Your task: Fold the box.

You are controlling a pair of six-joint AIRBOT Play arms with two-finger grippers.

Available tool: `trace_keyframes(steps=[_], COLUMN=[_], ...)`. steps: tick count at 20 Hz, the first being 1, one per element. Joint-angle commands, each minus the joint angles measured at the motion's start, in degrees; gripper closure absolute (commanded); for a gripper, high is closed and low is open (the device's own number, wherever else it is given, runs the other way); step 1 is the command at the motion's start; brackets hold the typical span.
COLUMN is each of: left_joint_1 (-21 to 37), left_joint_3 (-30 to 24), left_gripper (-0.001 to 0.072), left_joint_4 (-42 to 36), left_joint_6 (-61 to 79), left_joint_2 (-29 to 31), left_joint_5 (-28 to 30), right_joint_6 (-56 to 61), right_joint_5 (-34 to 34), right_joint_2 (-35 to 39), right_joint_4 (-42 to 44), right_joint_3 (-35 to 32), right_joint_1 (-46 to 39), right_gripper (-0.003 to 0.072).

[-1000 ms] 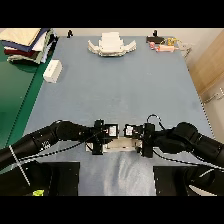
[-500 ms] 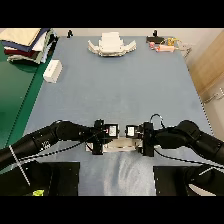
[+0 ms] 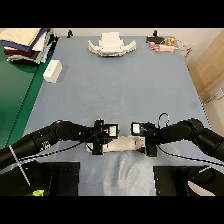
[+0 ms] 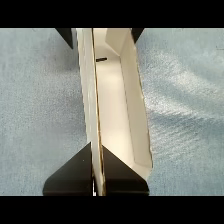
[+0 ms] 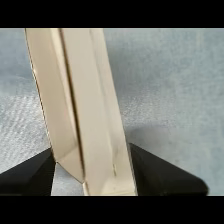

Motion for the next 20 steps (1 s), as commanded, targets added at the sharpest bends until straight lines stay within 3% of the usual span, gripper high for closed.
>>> trace_keyframes(steps=[1,14,20], left_joint_1=[0.0,0.0,0.0], left_joint_3=[0.0,0.0,0.0], left_gripper=[0.0695,0.0695,0.0694], left_joint_4=[0.0,0.0,0.0], left_joint_6=[0.0,0.0,0.0], left_joint_2=[0.0,0.0,0.0], left_joint_5=[0.0,0.0,0.0], right_joint_6=[-1.1,-3.3,-3.2], right_joint_5=[-1.7,3.2,-0.9], right_joint_2=[-0.5,-1.5,-1.5], right_joint_4=[1.0,2.7,4.9], right_joint_3=[-0.3,-1.6,-1.6], right_joint_1=[-0.3,-0.3,-0.3], right_gripper=[-0.0028,-0.0027,-0.0028])
